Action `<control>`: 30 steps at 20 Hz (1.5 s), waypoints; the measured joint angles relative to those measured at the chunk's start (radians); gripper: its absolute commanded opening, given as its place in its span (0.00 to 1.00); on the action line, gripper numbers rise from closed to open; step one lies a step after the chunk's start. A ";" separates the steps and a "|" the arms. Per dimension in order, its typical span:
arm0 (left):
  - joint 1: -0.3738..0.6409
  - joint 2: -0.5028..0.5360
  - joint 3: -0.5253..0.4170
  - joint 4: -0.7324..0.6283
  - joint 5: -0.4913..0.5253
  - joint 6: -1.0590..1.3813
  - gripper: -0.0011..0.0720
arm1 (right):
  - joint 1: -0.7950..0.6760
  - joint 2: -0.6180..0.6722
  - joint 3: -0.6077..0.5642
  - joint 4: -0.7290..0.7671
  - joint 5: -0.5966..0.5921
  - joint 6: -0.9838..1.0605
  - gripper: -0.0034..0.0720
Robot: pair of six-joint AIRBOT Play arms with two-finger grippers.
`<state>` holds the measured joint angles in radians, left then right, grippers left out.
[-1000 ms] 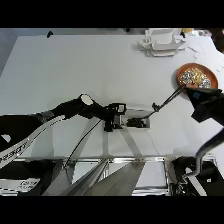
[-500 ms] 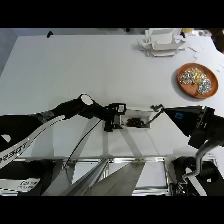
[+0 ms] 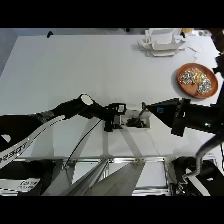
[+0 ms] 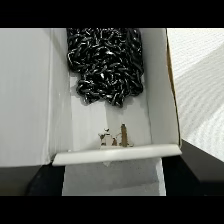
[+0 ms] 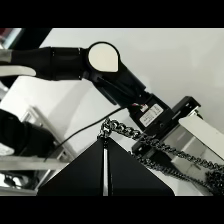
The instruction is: Fold the box and place the chain.
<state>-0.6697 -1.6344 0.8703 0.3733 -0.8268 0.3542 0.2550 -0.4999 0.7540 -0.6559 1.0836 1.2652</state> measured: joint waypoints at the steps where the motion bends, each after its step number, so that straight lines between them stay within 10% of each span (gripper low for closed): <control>1: 0.000 0.000 0.000 0.000 0.000 0.000 0.03 | 0.011 -0.012 0.000 -0.006 -0.001 -0.004 0.07; 15: 0.000 0.000 0.000 0.000 0.000 0.000 0.03 | 0.037 0.121 0.000 -0.574 0.103 0.236 0.06; 30: 0.000 0.000 0.000 0.000 0.000 0.000 0.03 | 0.037 -0.082 -0.001 -0.137 0.021 -0.008 0.07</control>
<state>-0.6693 -1.6344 0.8703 0.3737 -0.8268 0.3542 0.2924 -0.5816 0.7532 -0.7929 1.1049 1.2575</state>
